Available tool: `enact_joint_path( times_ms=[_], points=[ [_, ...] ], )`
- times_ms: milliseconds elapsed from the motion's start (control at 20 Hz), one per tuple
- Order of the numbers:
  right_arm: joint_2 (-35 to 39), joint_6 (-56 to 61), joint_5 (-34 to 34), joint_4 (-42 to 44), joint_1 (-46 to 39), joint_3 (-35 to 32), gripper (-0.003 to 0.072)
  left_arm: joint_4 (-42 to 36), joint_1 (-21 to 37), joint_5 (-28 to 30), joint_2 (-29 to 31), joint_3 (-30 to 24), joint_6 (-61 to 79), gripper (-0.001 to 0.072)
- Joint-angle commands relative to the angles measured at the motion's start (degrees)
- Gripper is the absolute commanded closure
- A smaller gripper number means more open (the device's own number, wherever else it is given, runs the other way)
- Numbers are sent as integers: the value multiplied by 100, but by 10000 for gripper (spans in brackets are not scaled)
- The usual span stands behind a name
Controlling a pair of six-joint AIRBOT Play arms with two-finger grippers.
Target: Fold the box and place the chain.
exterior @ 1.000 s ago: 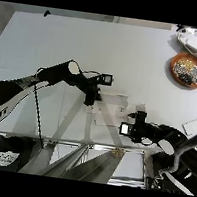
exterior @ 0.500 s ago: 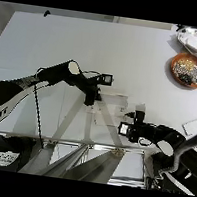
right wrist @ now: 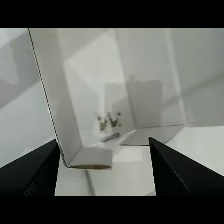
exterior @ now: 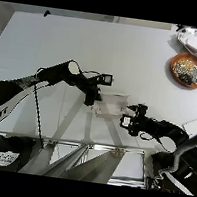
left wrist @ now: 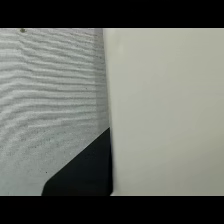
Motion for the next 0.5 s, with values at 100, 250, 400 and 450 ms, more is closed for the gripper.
enact_joint_path(
  times_ms=[100, 250, 400, 450],
  points=[
    [4, -20, 658, 267, -498, 264, 90, 0, -4, 2, 0, 0, 2, 695],
    [-2, -140, 680, 487, -673, 264, 90, 0, -4, 2, 0, 0, 2, 695],
    [-229, -546, 616, 964, -673, 267, 90, 0, -4, 4, 0, 0, 2, 695],
    [-350, -732, 564, 1145, -673, 278, 90, 0, -4, 2, 0, 0, 2, 695]
  ],
)
